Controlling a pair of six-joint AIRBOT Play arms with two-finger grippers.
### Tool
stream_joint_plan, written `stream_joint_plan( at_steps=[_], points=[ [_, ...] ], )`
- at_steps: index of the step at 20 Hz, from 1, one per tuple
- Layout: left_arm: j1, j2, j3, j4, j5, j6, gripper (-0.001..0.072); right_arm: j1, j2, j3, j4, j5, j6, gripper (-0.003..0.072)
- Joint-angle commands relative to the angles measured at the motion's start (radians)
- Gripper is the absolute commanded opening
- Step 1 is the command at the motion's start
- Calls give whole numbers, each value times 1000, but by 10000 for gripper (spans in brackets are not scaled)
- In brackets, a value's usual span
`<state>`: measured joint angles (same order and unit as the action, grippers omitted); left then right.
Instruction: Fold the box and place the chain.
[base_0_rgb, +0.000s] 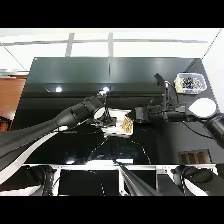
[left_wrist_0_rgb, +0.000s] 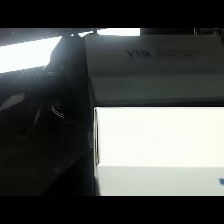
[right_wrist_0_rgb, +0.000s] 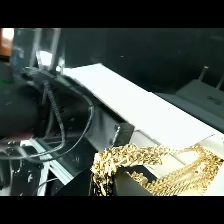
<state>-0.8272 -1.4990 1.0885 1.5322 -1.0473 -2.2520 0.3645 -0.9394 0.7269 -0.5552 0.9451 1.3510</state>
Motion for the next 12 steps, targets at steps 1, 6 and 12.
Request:
stream_joint_plan(
  at_steps=[1,6,12],
  points=[
    [0,0,0,0,0,0,28,6,-40,-4,5,-26,0,65],
    [0,0,0,0,0,0,28,11,-52,-4,-2,-25,0,331],
    [0,0,0,0,3,0,28,-254,3,32,-139,179,0,305]
  ],
)
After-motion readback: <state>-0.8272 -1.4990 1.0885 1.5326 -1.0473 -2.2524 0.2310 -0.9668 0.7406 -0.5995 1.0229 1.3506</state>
